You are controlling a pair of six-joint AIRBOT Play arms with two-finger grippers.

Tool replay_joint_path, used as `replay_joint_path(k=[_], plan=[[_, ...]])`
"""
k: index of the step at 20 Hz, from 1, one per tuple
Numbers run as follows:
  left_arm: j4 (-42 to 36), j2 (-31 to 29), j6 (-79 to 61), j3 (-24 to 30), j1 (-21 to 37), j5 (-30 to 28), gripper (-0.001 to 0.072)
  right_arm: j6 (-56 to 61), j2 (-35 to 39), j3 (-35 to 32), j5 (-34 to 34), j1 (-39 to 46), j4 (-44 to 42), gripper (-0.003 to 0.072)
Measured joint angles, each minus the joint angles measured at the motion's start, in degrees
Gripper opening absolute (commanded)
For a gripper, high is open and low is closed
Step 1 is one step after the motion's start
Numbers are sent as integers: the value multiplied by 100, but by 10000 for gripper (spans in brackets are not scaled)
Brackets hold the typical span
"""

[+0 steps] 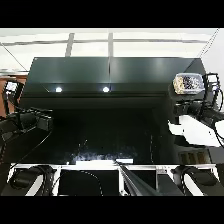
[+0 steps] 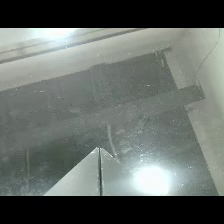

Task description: Fold the box and place the chain.

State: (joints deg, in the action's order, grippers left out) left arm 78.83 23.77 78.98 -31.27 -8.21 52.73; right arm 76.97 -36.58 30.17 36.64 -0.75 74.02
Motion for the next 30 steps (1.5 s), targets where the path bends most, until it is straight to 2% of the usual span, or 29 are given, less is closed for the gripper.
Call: replay_joint_path(k=[13, 18, 20, 23, 24, 25, 26, 27, 28, 29, 30], plan=[[0, -2, 0, 0, 0, 0, 27, 0, -2, 0, -22, 0, -15, 11], [2, 0, -7, 0, 0, -7, 28, 2, -2, 0, -225, 0, -612, 10], [-57, 4, -7, 2, 0, -164, 28, 2, -2, 0, -525, 15, -590, 11], [-153, 7, -9, 4, 0, -826, 28, 101, -28, 17, -1226, 444, 170, 27], [-199, 7, -7, 4, 0, -1071, 28, 232, -63, 44, -1421, 789, 457, 252], [-243, 7, -7, 4, 0, -1318, 29, 376, -122, 87, -1561, 1196, 697, 616], [-284, 13, -7, 2, 0, -1532, 32, 520, -212, 142, -1655, 1672, 874, 720], [-341, 17, -9, 4, 0, -1738, 91, 636, -339, 210, -1681, 2225, 1029, 720], [-389, 31, -9, 4, 0, -1939, 258, 730, -476, 275, -1659, 2741, 1121, 720], [-455, 61, -9, 4, 0, -2120, 527, 780, -640, 334, -1569, 3285, 1207, 720], [-520, 101, -9, 4, 0, -2229, 705, 804, -804, 382, -1449, 3786, 1279, 720]])
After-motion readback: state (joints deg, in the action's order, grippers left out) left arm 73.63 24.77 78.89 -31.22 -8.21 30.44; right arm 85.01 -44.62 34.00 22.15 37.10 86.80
